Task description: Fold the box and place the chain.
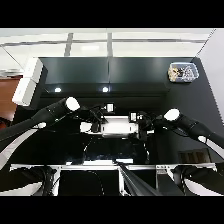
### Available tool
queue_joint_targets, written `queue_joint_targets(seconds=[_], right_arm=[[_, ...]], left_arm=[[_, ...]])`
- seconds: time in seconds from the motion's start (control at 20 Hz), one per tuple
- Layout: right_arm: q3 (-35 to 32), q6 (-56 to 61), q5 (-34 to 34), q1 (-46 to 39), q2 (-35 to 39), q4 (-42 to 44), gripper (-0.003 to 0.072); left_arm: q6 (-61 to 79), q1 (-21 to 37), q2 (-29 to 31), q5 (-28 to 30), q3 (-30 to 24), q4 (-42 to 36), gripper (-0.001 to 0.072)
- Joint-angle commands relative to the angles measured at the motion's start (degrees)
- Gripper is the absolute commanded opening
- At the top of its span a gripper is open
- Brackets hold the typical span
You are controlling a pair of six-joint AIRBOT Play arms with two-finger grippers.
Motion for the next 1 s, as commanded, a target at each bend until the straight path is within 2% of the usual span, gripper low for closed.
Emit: queue_joint_targets(seconds=[0.0,0.6,0.65,0.7,0.95], right_arm=[[0.46,-0.74,-0.28,-0.04,-0.98,-0.35,0.0696],[1.44,1.53,-0.68,0.44,-2.36,-2.01,0.0695],[1.44,1.51,-0.70,0.46,-2.36,-2.03,0.0667],[1.44,1.51,-0.70,0.46,-2.36,-2.03,0.0600],[1.44,1.51,-0.74,0.46,-2.36,-2.01,0.0597]], left_arm=[[-0.04,0.04,-0.02,0.04,0.00,0.00,0.0027],[-0.04,0.04,0.00,0.07,0.00,0.00,0.0027],[-0.04,0.04,0.00,0.07,0.00,0.02,0.0027],[-0.04,0.04,0.00,0.09,0.00,0.02,0.0027],[-0.04,0.04,0.00,0.35,0.00,0.02,0.0027]])
